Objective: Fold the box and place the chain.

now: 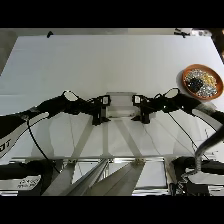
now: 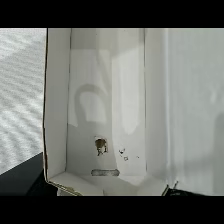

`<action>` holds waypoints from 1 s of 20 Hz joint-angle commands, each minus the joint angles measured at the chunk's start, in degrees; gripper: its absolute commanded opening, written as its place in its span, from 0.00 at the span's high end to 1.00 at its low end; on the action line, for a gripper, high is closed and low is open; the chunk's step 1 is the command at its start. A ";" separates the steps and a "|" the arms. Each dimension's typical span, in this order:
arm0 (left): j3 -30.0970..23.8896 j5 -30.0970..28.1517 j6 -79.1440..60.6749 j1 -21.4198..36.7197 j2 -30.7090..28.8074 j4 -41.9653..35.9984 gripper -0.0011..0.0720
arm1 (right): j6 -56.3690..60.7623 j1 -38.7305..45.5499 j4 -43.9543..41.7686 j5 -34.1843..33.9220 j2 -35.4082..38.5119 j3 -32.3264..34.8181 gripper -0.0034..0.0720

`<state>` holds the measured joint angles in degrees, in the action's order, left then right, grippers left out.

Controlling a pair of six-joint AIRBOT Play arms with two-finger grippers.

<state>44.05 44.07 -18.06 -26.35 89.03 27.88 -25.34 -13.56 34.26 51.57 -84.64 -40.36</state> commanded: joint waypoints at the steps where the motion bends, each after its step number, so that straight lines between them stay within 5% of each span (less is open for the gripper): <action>1: -0.02 -0.11 0.07 0.07 0.02 0.04 0.35 | 0.00 -0.04 -0.79 0.07 0.00 0.02 0.29; 7: -0.02 -0.11 0.07 0.07 0.02 0.04 0.35 | 0.17 -0.04 -0.70 0.59 0.28 0.02 0.29; 11: -0.02 -0.13 0.07 0.07 0.02 0.04 0.35 | 6.86 0.00 5.29 0.76 3.08 0.02 0.02; 20: -0.02 -0.17 0.07 0.07 0.00 0.04 0.35 | 29.88 0.00 26.69 5.64 7.45 0.02 0.06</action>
